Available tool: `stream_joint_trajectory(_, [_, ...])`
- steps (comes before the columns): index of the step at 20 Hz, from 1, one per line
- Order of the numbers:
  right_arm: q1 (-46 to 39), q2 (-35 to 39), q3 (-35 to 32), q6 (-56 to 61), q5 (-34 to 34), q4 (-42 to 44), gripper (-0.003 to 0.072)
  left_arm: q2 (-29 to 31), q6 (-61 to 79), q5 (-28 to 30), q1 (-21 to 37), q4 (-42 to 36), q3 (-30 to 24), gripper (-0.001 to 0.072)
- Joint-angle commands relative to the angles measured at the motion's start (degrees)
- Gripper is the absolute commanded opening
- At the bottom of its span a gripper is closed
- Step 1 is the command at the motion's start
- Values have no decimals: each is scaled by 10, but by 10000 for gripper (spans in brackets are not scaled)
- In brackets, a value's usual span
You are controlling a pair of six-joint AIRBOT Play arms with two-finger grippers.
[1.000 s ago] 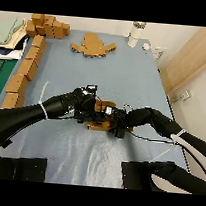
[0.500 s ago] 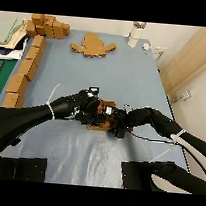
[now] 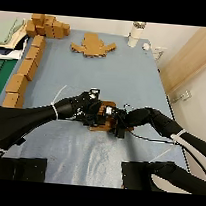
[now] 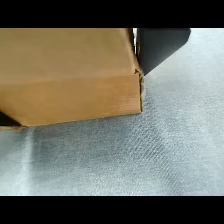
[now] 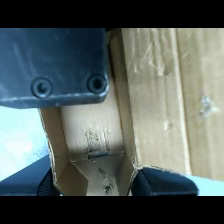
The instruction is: Fold the box.
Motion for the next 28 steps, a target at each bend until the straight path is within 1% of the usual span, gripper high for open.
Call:
stream_joint_trajectory(1, [1,0,0,0,2,2,497,-2,0,0,-1,-3,1,15])
stream_joint_trajectory(7, [1,0,0,0,2,2,497,-1,1,-23,2,-5,1,18])
stream_joint_trajectory(9, [1,0,0,0,2,2,497,-1,0,-21,2,-5,2,405])
stream_joint_trajectory(10, [1,0,0,0,1,2,497,-1,0,-21,2,-4,4,427])
stream_joint_trajectory(18, [1,0,0,0,2,1,497,-1,0,-14,9,-6,11,427])
stream_joint_trajectory(21, [1,0,0,0,2,1,497,-1,-1,-16,8,-8,11,429])
stream_joint_trajectory(23, [1,0,0,0,2,2,497,-1,-7,-28,8,-5,13,429])
stream_joint_trajectory(25, [1,0,0,0,2,2,497,-1,-15,-39,4,10,19,429])
stream_joint_trajectory(28, [1,0,0,0,2,1,497,-1,-81,-76,-1,72,36,428])
